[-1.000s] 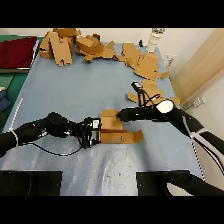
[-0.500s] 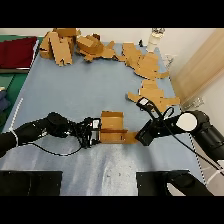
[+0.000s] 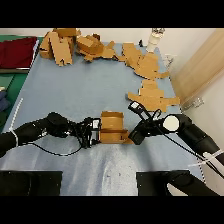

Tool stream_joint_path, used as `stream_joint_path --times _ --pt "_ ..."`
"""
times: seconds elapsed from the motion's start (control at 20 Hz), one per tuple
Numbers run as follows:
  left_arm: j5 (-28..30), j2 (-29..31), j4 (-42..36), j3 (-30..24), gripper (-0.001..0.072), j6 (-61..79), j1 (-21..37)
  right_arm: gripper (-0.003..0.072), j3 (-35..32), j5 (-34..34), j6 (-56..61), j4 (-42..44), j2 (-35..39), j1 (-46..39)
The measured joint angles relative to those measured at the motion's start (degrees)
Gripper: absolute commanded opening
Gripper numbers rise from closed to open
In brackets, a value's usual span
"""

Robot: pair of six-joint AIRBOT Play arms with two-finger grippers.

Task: Fold the box.

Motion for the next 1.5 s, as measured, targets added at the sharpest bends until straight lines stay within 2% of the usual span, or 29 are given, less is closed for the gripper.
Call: stream_joint_path --times 0.15,0.4,0.8,1.1,1.25,1.5 --pt "0.0 0.0 0.0 0.0 0.0466 0.0 0.0 0.0516 -0.1 0.7 -5.7 -1.6 -2.4 1.5" --pt "0.0 0.0 0.0 0.0 0.0465 0.0 0.0 0.0516 -0.2 0.1 -10.2 -9.7 -3.7 3.4" --pt "0.0 0.0 0.0 0.0 0.0466 0.0 0.0 0.0516 -0.2 -2.0 -18.9 -3.8 -4.0 6.8" --pt "0.0 0.0 0.0 0.0 0.0466 -0.2 0.0 0.0516 -0.2 -4.1 -21.9 -2.4 -4.0 9.6" --pt "0.0 0.0 0.0 0.0 0.0465 -0.1 0.0 0.0516 -0.2 -4.6 -22.2 -2.7 -4.1 9.9" --pt "0.0 0.0 0.1 0.0 0.0466 0.2 0.0 0.0516 -0.2 -5.0 -19.3 -7.8 -4.0 10.1"
